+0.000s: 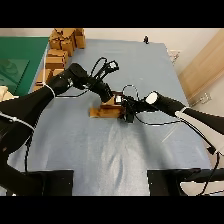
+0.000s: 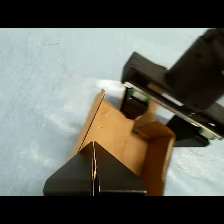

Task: Fold the box.

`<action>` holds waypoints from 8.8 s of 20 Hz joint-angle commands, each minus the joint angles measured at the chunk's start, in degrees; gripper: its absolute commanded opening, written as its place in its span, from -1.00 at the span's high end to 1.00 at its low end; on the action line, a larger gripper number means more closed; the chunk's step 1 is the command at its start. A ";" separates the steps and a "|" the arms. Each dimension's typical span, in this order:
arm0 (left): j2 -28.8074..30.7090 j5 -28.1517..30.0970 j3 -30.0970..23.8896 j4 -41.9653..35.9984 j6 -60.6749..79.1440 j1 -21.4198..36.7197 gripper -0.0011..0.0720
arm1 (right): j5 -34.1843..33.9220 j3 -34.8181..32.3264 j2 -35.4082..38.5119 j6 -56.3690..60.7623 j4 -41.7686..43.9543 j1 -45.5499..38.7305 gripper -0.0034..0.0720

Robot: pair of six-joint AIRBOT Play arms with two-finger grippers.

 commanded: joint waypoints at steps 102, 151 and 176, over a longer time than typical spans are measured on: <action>5.29 -3.48 -6.36 28.48 -0.57 -4.44 0.40 | 0.37 -0.02 -0.31 0.00 -0.02 -0.02 -0.29; 3.43 -13.62 -19.12 -15.65 -21.86 16.00 0.55 | 0.44 -0.02 -0.31 -0.02 0.00 -0.02 -0.29; 3.37 -8.59 -15.17 -11.56 -31.54 11.93 -0.20 | 0.59 -0.02 -0.31 -0.02 -0.02 -0.02 -0.29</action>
